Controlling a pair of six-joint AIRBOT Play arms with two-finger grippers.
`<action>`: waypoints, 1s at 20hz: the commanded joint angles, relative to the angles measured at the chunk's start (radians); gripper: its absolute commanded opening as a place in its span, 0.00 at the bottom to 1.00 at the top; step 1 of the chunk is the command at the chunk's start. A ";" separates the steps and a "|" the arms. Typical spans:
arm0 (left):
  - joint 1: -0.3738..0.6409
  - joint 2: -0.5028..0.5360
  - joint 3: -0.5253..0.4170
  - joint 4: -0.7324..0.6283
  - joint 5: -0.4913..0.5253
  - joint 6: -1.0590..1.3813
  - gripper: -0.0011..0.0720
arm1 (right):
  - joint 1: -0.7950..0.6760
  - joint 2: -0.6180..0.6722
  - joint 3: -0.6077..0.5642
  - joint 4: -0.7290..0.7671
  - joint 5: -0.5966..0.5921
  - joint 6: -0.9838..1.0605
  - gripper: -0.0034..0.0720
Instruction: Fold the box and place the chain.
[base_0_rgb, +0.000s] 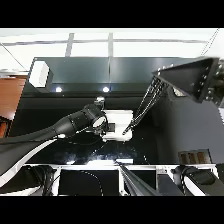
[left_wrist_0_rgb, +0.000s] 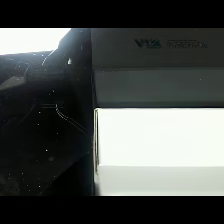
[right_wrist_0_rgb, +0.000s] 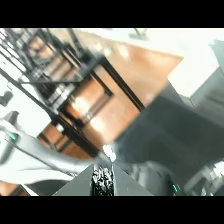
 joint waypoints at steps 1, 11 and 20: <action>0.000 0.000 0.000 0.000 0.000 0.000 0.05 | 0.033 -0.003 0.023 0.023 -0.095 -0.010 0.05; 0.000 0.000 0.000 0.000 0.000 0.000 0.05 | 0.079 -0.075 -0.064 -0.208 -0.009 0.019 0.05; 0.000 0.000 0.000 0.000 0.000 0.000 0.05 | 0.164 -0.112 -0.433 -0.254 -0.148 0.026 0.05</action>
